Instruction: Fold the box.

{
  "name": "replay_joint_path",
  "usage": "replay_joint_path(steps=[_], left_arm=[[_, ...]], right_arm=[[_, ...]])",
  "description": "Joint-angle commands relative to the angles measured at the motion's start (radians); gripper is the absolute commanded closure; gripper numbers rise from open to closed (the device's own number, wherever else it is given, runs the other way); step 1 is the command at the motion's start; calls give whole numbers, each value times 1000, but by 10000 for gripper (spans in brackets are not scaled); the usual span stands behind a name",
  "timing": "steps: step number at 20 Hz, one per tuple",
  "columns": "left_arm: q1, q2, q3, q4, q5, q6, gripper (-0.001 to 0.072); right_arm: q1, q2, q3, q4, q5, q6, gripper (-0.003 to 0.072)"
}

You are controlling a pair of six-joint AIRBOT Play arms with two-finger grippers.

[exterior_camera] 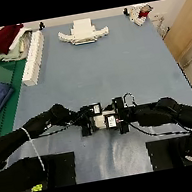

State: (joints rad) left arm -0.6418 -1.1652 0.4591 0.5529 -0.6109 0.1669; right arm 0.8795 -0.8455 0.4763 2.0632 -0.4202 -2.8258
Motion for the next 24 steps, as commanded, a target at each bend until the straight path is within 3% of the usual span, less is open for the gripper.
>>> replay_joint_path(steps=[1, 4, 6, 16, 17, 20, 21, 23, 24], left_arm=[[0, 0, 0, 0, 0, 0, 161], [0, 0, 0, 0, 0, 0, 160], [0, 0, 0, 0, 0, 1, 161], [0, 0, 0, 0, 0, 0, 161], [0, 0, 0, 0, 0, 0, 160], [0, 0, 0, 0, 0, 0, 160], [0, 0, 0, 0, 0, 0, 160], [0, 0, 0, 0, 0, 0, 160], [0, 0, 0, 0, 0, 0, 160]], right_arm=[[-2, 1, 7, -8, 6, 3, 179], [-2, 1, 7, -8, 21, 2, 183], [-8, 1, 9, -7, 21, 18, 266], [-7, -53, 14, -10, -22, 28, 293], [-7, -55, 15, -10, -37, 29, 382], [-7, -55, 15, -11, -40, 51, 433], [-8, -55, 15, -11, -40, 56, 493], [-7, -55, 15, -11, -40, 73, 518], [-7, -55, 15, -18, -40, 86, 565]])
